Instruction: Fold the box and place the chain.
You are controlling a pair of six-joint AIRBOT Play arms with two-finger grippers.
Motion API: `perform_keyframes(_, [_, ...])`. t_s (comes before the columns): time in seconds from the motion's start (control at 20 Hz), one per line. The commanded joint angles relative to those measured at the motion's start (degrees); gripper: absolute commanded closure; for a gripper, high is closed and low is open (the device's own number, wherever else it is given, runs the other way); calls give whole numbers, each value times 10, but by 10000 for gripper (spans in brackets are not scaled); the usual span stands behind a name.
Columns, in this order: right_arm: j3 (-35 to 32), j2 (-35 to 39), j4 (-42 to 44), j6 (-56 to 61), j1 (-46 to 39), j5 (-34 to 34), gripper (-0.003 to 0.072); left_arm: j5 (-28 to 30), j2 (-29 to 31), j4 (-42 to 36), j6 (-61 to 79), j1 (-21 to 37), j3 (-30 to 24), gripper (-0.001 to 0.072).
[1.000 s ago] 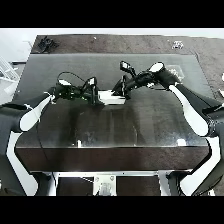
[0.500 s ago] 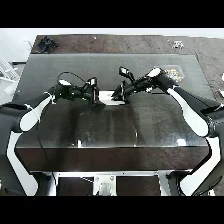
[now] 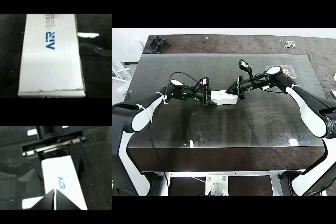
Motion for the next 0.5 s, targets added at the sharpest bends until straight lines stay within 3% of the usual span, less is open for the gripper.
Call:
perform_keyframes(0.0, [-26, 1, 2, 0, -11, -9, 678, 0, 0, 1, 1, 0, 0, 354])
perform_keyframes(0.2, [-67, 1, -16, 8, -11, -21, 679, -1, 0, 1, 1, 0, 0, 354])
perform_keyframes(0.35, [-70, 1, -88, 56, 5, -56, 679, -1, 0, 1, 1, 0, 0, 354])
perform_keyframes(0.45, [-69, 1, -91, 56, 13, -63, 680, -1, 0, 1, 1, 0, 0, 354])
